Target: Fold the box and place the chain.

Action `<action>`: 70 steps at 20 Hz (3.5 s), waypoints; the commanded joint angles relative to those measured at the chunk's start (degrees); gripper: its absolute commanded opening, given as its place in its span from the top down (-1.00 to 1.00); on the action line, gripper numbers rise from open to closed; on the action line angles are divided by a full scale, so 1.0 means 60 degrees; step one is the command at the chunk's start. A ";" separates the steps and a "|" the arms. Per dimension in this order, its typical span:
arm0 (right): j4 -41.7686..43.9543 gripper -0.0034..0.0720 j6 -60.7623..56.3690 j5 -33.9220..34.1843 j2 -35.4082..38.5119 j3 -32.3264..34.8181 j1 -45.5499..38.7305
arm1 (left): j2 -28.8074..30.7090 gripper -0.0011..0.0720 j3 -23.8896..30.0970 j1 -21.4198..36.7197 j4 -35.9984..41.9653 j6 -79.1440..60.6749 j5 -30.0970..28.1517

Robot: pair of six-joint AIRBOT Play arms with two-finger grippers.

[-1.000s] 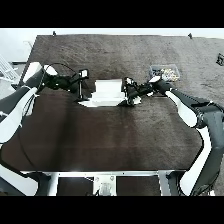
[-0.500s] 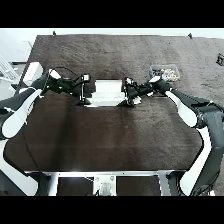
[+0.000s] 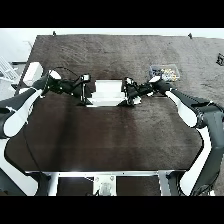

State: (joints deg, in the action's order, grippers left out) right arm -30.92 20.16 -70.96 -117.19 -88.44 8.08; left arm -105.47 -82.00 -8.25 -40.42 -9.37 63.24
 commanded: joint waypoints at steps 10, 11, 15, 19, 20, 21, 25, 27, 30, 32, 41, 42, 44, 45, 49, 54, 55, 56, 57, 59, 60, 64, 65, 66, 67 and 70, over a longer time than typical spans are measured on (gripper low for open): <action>0.0004 -0.78 0.0000 -0.0004 0.0004 0.0004 0.0004 | -0.0149 -0.30 0.0004 -0.0229 0.0295 -0.0284 -0.0226; 0.0004 -0.78 0.0000 -0.0004 0.0004 0.0004 0.0004 | -0.0149 -0.30 0.0004 -0.0339 0.0273 -0.0280 -0.0350; 0.0004 -0.78 0.0000 -0.0004 0.0004 0.0004 0.0004 | -0.0149 0.00 0.0004 -0.0586 0.0299 -0.0277 -0.0933; 0.0004 -0.78 0.0000 -0.0004 0.0004 0.0004 0.0004 | -0.0149 0.29 0.0004 -0.0586 0.0368 -0.0273 -0.0947; 0.0004 -0.79 0.0000 -0.0004 0.0004 0.0004 0.0004 | -0.0149 0.29 0.0004 -0.0586 0.0426 -0.0280 -0.0965; 0.0004 -0.78 0.0000 -0.0004 0.0004 0.0004 0.0004 | -0.0149 0.29 0.0004 -0.0586 0.0488 -0.0280 -0.0965; 0.0004 -0.78 0.0000 -0.0004 0.0004 0.0004 0.0004 | -0.0149 0.30 0.0007 -0.0586 0.0714 -0.0382 -0.0951; 0.0004 -0.78 0.0000 -0.0004 0.0004 0.0004 0.0004 | -0.0149 0.29 0.0004 -0.0612 0.0856 -0.0521 -0.0918; 0.0004 -0.78 0.0000 -0.0004 0.0004 0.0007 0.0004 | -0.0160 0.29 0.0004 -0.0783 0.0856 -0.0525 -0.0969; 0.0004 -0.78 0.0000 -0.0004 0.0004 0.0007 0.0004 | -0.0160 0.29 0.0007 -0.0943 0.0852 -0.0525 -0.1184; 0.0007 -0.79 0.0000 -0.0004 0.0004 0.0007 0.0004 | -0.0459 -0.26 0.0004 -0.1064 0.1067 -0.0452 -0.1468; 0.0004 -0.78 0.0000 -0.0004 0.0004 0.0007 0.0004 | -0.0459 -0.74 0.0004 -0.1064 0.1096 -0.0419 -0.1534; 0.0004 -0.78 0.0000 -0.0004 0.0004 0.0007 0.0004 | -0.0459 -0.77 0.0004 -0.1060 0.1093 -0.0193 -0.1690; 0.0004 -0.79 0.0000 -0.0004 0.0004 0.0007 0.0004 | -0.0459 -0.77 0.0004 -0.1053 0.1093 -0.0193 -0.1712; 0.0004 -0.78 0.0000 -0.0004 0.0004 0.0007 0.0004 | -0.0459 -0.77 0.0004 -0.0991 0.0896 -0.0204 -0.1701; 0.0004 -0.79 0.0000 -0.0004 0.0004 0.0007 0.0004 | -0.0455 -0.65 0.0004 -0.0696 0.0885 -0.0204 -0.1526; 0.0004 -0.79 0.0000 -0.0004 0.0004 0.0007 0.0004 | -0.0455 -0.48 0.0004 -0.0696 0.0874 -0.0215 -0.1530; 0.0004 -0.78 0.0000 -0.0004 0.0004 0.0007 0.0004 | -0.0455 -0.46 0.0004 -0.0696 0.0878 -0.0317 -0.1526; 0.0004 -0.78 0.0000 -0.0004 0.0004 0.0007 0.0004 | -0.0455 -0.16 0.0004 -0.0696 0.0878 -0.0321 -0.1526; 0.0004 -0.78 0.0000 -0.0004 0.0004 0.0007 0.0004 | -0.0452 0.42 0.0004 -0.0696 0.0874 -0.0455 -0.1450; 0.0004 -0.79 0.0000 -0.0004 0.0004 0.0007 0.0004 | -0.0430 0.73 0.0004 -0.0696 0.0871 -0.0452 -0.1446; 0.0004 -0.78 0.0000 -0.0004 0.0004 0.0007 0.0004 | -0.0164 0.91 -0.0036 -0.0550 0.0878 -0.0616 -0.1413; 0.0004 -0.79 0.0000 -0.0004 0.0004 0.0007 0.0004 | -0.0044 0.91 -0.0055 -0.0433 0.0889 -0.0608 -0.1359; 0.0004 -0.78 0.0000 -0.0004 0.0004 0.0007 0.0004 | 0.0091 0.91 -0.0055 -0.0259 0.0896 -0.0543 -0.1337; 0.0004 -0.78 0.0000 -0.0004 0.0004 0.0007 0.0004 | 0.0244 0.91 -0.0055 -0.0076 0.0903 -0.0368 -0.1279; 0.0004 -0.79 0.0000 -0.0004 0.0004 0.0007 0.0004 | 0.0765 0.91 -0.0044 0.0484 0.0976 0.0525 -0.0732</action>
State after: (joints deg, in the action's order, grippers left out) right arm -30.94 20.23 -71.07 -117.19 -88.42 8.12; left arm -103.37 -82.24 -7.99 -34.89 -10.41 56.12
